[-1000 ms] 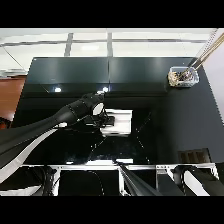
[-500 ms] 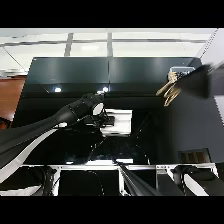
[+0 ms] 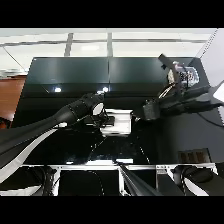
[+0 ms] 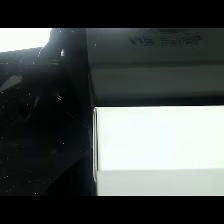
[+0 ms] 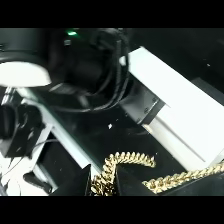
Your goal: Fold the box and place the chain.
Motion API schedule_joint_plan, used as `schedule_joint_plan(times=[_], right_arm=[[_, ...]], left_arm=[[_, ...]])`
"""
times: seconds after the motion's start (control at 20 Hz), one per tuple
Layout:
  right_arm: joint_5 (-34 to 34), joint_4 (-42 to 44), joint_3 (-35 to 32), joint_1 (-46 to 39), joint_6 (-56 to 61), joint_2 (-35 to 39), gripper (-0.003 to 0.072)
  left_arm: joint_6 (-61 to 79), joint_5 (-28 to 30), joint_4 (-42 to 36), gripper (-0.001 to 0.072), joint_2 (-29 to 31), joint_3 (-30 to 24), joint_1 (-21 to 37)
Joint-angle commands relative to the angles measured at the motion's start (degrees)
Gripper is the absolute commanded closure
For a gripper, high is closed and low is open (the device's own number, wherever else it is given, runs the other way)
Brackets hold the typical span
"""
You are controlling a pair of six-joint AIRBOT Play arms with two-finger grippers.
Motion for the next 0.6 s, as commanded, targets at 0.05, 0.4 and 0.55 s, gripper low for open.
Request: schedule_joint_plan(times=[0.05, 0.4, 0.55], right_arm=[[-9.11, 0.02, -6.40, 2.75, 1.81, -0.02, 0.0672], [-16.92, 0.17, -10.88, 3.41, 3.61, -1.44, 0.0671], [-17.00, 0.24, -10.88, 3.41, 4.83, -3.13, 0.0407]], left_arm=[[0.02, -0.02, 0.02, 0.0680, 0.00, 0.02, 0.02], [0.02, -0.04, 0.00, 0.0679, 0.02, 0.02, 0.02], [0.02, -0.11, 0.00, 0.0679, 0.02, 0.02, 0.02]])
